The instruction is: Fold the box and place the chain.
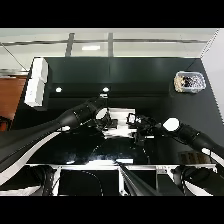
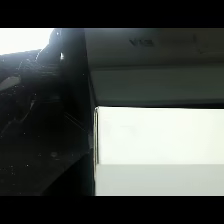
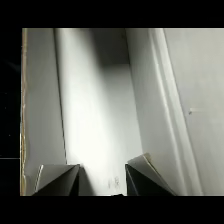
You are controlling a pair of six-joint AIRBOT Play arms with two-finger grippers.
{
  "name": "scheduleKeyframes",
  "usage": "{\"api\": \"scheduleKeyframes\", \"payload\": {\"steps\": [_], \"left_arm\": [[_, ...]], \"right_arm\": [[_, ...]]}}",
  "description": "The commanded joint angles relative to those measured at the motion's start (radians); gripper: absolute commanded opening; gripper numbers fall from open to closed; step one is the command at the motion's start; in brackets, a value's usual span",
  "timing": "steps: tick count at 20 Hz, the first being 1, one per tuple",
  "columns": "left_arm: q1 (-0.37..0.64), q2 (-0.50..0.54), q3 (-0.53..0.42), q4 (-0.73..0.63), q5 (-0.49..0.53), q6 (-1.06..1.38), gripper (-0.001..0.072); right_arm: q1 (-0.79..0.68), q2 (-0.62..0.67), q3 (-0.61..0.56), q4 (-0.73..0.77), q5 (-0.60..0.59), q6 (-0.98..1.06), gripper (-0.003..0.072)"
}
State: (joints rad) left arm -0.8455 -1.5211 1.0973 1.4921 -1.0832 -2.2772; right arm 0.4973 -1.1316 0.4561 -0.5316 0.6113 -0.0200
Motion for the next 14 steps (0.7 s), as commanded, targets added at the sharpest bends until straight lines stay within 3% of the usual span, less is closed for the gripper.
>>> {"api": "scheduleKeyframes", "payload": {"steps": [1,2,3,4,7,10,12,14], "left_arm": [[0.0,-0.001,0.0,-0.001,0.0,0.0,0.0025],[0.0,-0.001,0.0,-0.001,0.0,0.0,0.0026],[0.0,-0.001,0.0,-0.001,0.0,0.0,0.0025],[0.0,-0.001,0.0,-0.001,0.0,0.0,0.0025],[0.0,-0.001,0.0,-0.001,0.0,0.0,0.0025],[0.0,-0.001,0.0,-0.001,0.0,0.0,0.0025],[0.0,-0.001,0.0,-0.001,0.001,0.0,0.0026],[0.0,-0.001,0.0,-0.001,0.001,0.0,0.0026]], "right_arm": [[0.002,-0.001,0.0,0.0,-0.022,0.01,0.0096],[0.002,-0.001,0.0,0.001,-0.027,0.011,0.0222],[0.001,-0.001,0.0,-0.001,-0.029,0.013,0.0248],[0.001,0.005,0.0,-0.005,-0.029,0.015,0.0093],[-0.052,0.108,0.017,-0.148,0.024,0.324,0.0001],[-0.219,0.263,0.127,-0.426,0.372,0.79,0.0001],[-0.38,0.34,0.135,-0.542,0.417,1.052,0.0003],[-0.547,0.344,0.093,-0.548,0.389,1.272,0.0003]]}}
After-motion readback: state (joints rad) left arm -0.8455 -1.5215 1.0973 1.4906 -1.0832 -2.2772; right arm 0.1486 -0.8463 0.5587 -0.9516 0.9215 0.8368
